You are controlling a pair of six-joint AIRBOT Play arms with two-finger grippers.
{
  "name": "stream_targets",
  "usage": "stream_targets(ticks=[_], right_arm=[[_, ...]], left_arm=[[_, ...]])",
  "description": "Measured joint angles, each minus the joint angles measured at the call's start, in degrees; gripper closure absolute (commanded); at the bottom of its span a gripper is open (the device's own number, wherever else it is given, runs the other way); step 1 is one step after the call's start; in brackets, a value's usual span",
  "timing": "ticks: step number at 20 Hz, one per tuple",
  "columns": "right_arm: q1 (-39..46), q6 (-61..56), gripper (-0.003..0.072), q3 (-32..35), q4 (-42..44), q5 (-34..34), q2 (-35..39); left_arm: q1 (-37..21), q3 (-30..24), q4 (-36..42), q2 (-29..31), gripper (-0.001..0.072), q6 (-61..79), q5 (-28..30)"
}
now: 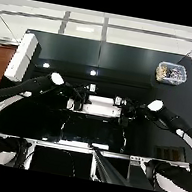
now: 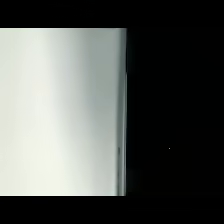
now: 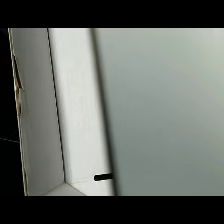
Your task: Fold the box and place the chain.
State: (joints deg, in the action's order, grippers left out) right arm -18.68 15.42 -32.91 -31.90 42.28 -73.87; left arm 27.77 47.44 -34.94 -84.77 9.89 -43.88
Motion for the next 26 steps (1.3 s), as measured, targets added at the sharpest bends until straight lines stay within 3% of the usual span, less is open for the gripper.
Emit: stream_targets(ticks=[23,24,26], right_arm=[[-0.5,0.2,0.0033,0.0,-0.6,0.2,0.0],[-0.5,0.1,0.0101,0.0,-0.6,0.0,0.0],[-0.5,-0.1,0.0111,0.0,-0.5,-0.2,0.0]], left_arm=[[0.0,0.0,0.0,0.0,0.0686,0.0,0.1],[0.0,0.0,0.0,0.0,0.0686,0.0,0.1],[0.0,0.0,0.0,0.0,0.0686,0.0,0.1]])
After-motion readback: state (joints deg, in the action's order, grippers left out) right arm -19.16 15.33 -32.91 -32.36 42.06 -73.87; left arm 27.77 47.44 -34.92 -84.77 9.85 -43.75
